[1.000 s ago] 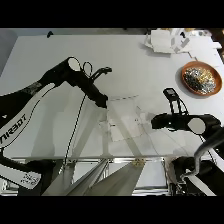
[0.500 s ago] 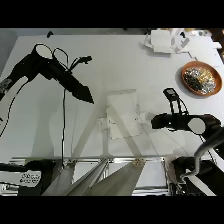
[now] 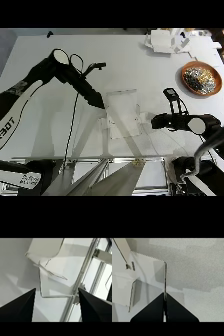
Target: Fold the box and place the chain.
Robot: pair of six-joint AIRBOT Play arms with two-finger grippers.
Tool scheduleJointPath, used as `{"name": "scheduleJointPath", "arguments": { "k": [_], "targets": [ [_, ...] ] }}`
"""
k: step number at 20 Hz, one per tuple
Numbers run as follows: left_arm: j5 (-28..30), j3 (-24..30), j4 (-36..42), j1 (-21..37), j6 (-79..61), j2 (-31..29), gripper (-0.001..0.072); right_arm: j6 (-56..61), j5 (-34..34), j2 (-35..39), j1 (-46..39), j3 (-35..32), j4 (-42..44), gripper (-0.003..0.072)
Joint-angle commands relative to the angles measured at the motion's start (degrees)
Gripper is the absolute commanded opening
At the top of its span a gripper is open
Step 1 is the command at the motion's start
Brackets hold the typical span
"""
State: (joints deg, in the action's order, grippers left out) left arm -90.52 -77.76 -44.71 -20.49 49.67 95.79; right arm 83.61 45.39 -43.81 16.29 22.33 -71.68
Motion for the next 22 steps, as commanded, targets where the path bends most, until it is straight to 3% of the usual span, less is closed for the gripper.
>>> {"name": "scheduleJointPath", "arguments": {
  "k": [1,9,15,19,22],
  "targets": [
    [3.9,0.0,-0.4,-3.0,-6.4,3.0,0.0635,0.0,0.0,0.1,0.1,0.0,0.0,0.0021],
    [14.2,0.0,-2.5,-3.6,-11.1,5.6,0.0634,0.0,0.0,0.1,0.1,0.0,0.0,0.0021],
    [15.3,0.0,1.3,-5.2,-14.6,8.2,0.0619,0.0,0.0,0.1,0.1,0.0,0.0,0.0021],
    [15.9,0.0,3.9,-6.2,-18.6,8.4,0.0427,0.0,0.0,0.1,0.1,0.0,0.0,0.0021],
    [16.2,0.0,4.0,-6.3,-18.6,8.4,0.0104,0.0,0.1,0.1,0.1,0.0,0.2,0.0021]
  ]
}}
